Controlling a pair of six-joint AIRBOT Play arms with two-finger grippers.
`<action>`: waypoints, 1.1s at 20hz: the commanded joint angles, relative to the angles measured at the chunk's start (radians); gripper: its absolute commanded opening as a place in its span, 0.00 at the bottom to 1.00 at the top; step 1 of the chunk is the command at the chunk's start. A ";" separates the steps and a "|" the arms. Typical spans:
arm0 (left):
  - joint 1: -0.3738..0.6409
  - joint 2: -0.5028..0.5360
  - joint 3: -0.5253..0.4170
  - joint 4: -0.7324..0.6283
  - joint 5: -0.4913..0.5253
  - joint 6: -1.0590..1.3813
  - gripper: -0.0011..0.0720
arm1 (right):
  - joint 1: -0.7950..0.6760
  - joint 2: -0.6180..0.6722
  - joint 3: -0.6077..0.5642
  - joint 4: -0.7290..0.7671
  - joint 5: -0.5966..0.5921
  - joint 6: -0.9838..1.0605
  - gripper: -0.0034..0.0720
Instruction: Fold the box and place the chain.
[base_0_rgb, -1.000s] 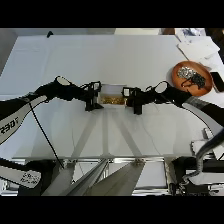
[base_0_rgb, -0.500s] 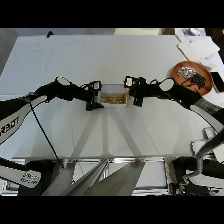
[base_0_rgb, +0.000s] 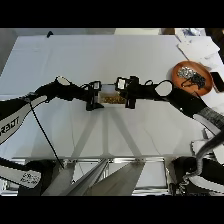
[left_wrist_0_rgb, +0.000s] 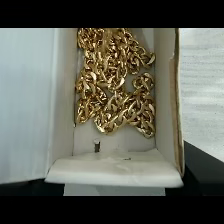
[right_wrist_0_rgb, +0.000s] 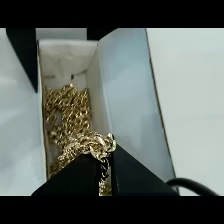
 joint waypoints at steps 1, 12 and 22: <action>0.000 0.001 0.000 0.000 0.000 0.000 0.37 | 0.064 0.002 0.001 0.003 -0.163 0.106 0.06; 0.000 0.001 0.000 0.000 0.000 0.000 0.37 | 0.123 -0.012 0.078 -0.081 -0.038 0.255 0.73; 0.000 0.001 0.000 0.000 0.000 0.000 0.37 | 0.078 -0.070 0.421 -0.649 0.510 0.891 0.25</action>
